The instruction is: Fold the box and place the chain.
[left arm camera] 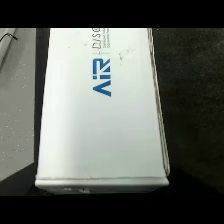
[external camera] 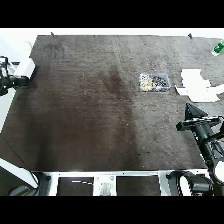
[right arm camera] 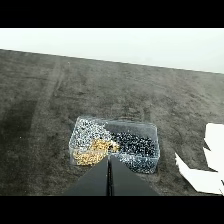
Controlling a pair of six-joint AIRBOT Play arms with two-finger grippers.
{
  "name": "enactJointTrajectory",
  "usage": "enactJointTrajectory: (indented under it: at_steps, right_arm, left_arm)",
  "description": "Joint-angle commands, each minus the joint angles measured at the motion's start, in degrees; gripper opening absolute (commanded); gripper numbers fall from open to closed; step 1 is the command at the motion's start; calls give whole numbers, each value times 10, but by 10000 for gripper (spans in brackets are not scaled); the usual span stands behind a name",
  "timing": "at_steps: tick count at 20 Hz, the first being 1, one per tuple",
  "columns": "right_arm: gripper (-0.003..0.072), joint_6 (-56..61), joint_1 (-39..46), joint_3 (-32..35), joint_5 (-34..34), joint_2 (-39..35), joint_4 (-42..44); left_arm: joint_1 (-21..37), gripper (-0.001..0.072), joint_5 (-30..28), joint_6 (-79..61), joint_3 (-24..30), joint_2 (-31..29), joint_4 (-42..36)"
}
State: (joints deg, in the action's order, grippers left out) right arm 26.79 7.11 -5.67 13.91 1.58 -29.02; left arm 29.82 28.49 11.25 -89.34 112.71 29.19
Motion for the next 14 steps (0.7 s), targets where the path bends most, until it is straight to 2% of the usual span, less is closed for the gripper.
enactJointTrajectory:
  at_steps: [1,5,7,14]
  right_arm:
    - [11,0,0,0,0,0,0]
    - [12,0,0,0,0,0,0]
    - [11,0,0,0,0,0,0]
    - [11,0,0,0,0,0,0]
  left_arm:
    - [0,575,-6,-17,0,2,-16]
    - [0,585,-10,-9,0,2,-16]
    - [0,720,-10,-7,0,2,-17]
    - [0,720,-11,-7,-1,-7,-21]
